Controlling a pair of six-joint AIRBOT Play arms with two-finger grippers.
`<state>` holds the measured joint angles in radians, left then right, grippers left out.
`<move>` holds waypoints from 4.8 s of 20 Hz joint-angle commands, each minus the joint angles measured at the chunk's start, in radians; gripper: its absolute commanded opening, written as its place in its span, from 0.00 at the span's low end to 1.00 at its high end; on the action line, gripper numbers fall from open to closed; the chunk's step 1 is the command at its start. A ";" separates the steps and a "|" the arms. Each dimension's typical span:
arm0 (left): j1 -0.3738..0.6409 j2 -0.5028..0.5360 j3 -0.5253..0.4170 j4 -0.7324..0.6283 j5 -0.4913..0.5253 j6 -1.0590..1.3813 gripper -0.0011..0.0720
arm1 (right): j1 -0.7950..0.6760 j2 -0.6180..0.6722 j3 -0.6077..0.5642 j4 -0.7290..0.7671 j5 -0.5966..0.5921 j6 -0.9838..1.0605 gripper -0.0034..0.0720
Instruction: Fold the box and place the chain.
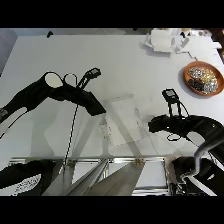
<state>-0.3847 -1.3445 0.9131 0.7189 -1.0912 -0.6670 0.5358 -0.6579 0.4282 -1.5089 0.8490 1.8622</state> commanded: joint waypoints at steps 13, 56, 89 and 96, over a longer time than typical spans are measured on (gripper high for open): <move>-0.097 -0.137 -0.080 -0.292 0.071 0.332 0.88 | 0.001 0.001 0.000 0.052 -0.003 -0.003 0.07; -0.220 -0.187 -0.011 -0.213 0.342 0.775 0.03 | 0.000 0.095 0.101 -0.035 0.100 -0.177 0.66; -0.221 -0.187 -0.011 -0.213 0.339 0.775 0.03 | 0.032 -0.017 -0.297 0.410 -0.439 -1.628 0.98; -0.221 -0.187 -0.011 -0.213 0.339 0.775 0.03 | 0.032 -0.083 -0.281 0.486 -0.469 -1.691 0.98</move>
<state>-0.6052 -1.5314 0.9009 0.5056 -0.7521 0.1081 0.5671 -0.7273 0.1413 -1.0706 0.4030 0.1997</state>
